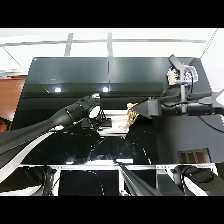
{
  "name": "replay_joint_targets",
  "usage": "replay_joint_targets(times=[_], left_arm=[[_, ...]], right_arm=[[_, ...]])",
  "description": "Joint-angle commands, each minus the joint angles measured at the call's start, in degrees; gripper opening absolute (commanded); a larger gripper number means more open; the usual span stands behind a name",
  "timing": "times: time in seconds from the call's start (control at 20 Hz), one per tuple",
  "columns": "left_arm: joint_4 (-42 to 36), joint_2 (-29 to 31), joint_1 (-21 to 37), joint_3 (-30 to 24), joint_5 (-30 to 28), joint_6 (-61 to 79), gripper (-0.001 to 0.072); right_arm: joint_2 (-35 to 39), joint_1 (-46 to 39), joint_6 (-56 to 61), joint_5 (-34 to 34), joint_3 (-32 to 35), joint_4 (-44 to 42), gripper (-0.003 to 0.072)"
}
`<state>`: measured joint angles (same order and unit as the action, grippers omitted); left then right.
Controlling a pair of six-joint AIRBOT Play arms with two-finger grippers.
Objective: Fold the box and place the chain.
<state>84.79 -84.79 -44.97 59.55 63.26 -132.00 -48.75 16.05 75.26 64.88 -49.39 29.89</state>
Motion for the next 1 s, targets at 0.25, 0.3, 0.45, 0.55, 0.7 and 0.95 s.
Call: replay_joint_targets(times=[0.25, 0.3, 0.45, 0.55, 0.7, 0.95], left_arm=[[0.00, -0.04, 0.04, 0.04, -0.02, 0.02, 0.0027], [0.00, -0.04, 0.04, 0.04, 0.00, 0.02, 0.0027], [0.00, -0.04, 0.04, 0.04, 0.00, 0.02, 0.0027], [0.00, -0.04, 0.04, 0.04, 0.00, 0.02, 0.0027], [0.00, -0.04, 0.04, 0.04, 0.00, 0.02, 0.0027], [0.00, -0.04, 0.04, 0.04, 0.00, 0.02, 0.0027]], right_arm=[[-4.39, 10.82, 2.10, -13.16, 3.39, 0.44, 0.0015], [-5.11, 11.23, 2.10, -13.14, 3.39, 0.44, 0.0015], [-6.27, 11.56, 2.10, -13.14, 3.39, 1.14, 0.0015], [-6.29, 11.56, 2.10, -13.00, 3.39, 2.93, 0.0015], [-6.45, 11.58, 2.51, -12.66, 3.41, 5.22, 0.0016], [-9.64, 11.61, 4.76, -13.27, 3.39, 8.85, 0.0016]])
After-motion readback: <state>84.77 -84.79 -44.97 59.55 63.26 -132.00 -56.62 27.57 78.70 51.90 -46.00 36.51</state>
